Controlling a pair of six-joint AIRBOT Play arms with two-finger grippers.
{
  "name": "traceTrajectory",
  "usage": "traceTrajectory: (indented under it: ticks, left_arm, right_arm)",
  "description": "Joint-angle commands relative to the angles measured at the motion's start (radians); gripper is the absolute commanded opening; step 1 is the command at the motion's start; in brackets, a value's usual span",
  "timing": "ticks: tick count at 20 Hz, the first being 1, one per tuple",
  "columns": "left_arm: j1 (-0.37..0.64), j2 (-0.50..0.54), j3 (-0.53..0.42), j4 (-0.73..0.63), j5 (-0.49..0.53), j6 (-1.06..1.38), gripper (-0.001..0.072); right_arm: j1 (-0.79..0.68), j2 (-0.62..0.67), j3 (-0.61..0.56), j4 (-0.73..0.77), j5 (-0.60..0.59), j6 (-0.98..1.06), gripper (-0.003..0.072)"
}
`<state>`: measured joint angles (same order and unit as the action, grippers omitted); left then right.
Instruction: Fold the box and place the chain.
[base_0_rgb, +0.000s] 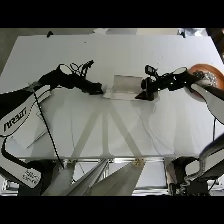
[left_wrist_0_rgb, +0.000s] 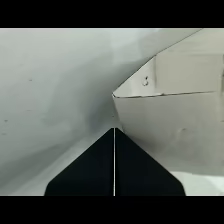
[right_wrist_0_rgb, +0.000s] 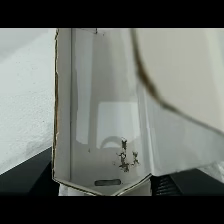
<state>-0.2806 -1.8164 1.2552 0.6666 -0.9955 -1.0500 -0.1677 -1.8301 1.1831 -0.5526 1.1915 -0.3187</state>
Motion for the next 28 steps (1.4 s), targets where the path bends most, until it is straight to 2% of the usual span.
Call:
traceTrajectory:
  ticks: [1, 5, 7, 8, 11, 13, 16, 17, 18, 22, 23, 24, 26, 28]
  left_arm:
    - [-0.008, -0.002, 0.0, -0.038, 0.001, 0.014, 0.0005]
    - [-0.006, 0.002, 0.0, -0.055, -0.007, 0.027, 0.0006]
    - [0.0, 0.013, 0.0, -0.113, -0.008, 0.07, 0.0007]
    - [0.005, 0.022, 0.0, -0.153, -0.012, 0.107, 0.0036]
    - [0.023, 0.056, 0.0, -0.241, -0.018, 0.19, 0.0057]
    - [0.028, 0.06, 0.0, -0.25, -0.017, 0.197, 0.0221]
    - [0.013, 0.045, 0.0, -0.246, -0.017, 0.249, 0.0222]
    - [0.004, 0.04, 0.0, -0.246, -0.018, 0.28, 0.0243]
    - [0.001, 0.037, 0.0, -0.246, -0.023, 0.301, 0.0297]
    - [0.045, 0.051, 0.0, -0.239, -0.071, 0.306, 0.0276]
    - [0.07, 0.057, 0.0, -0.232, -0.086, 0.306, 0.0226]
    - [0.095, 0.06, 0.0, -0.221, -0.105, 0.306, 0.0132]
    - [0.129, 0.06, 0.0, -0.152, -0.111, 0.274, 0.0133]
    - [0.137, 0.056, 0.0, -0.04, -0.109, 0.2, 0.0008]
  right_arm:
    - [0.0, 0.0, 0.0, 0.0, 0.001, 0.0, 0.0497]
    - [0.0, 0.0, 0.0, 0.0, 0.001, 0.0, 0.0497]
    - [0.0, 0.0, 0.0, 0.0, 0.001, 0.0, 0.0497]
    - [0.0, 0.0, 0.0, 0.0, 0.001, 0.0, 0.0497]
    - [0.0, 0.0, 0.0, 0.0, 0.001, 0.0, 0.0497]
    - [0.0, 0.0, 0.0, 0.0, 0.001, 0.0, 0.0497]
    - [0.0, 0.0, 0.0, 0.0, 0.001, 0.0, 0.0497]
    - [0.0, 0.0, 0.0, 0.0, 0.001, 0.0, 0.0497]
    - [0.0, 0.0, 0.0, 0.0, 0.001, 0.0, 0.0497]
    - [0.0, 0.0, 0.0, 0.0, 0.001, 0.0, 0.0497]
    - [0.0, 0.0, 0.0, 0.0, 0.001, 0.0, 0.0497]
    - [0.0, 0.0, 0.0, 0.0, 0.001, 0.0, 0.0497]
    - [0.0, 0.0, 0.0, 0.0, 0.001, 0.0, 0.0497]
    - [0.0, 0.0, 0.0, 0.0, 0.001, 0.0, 0.0497]
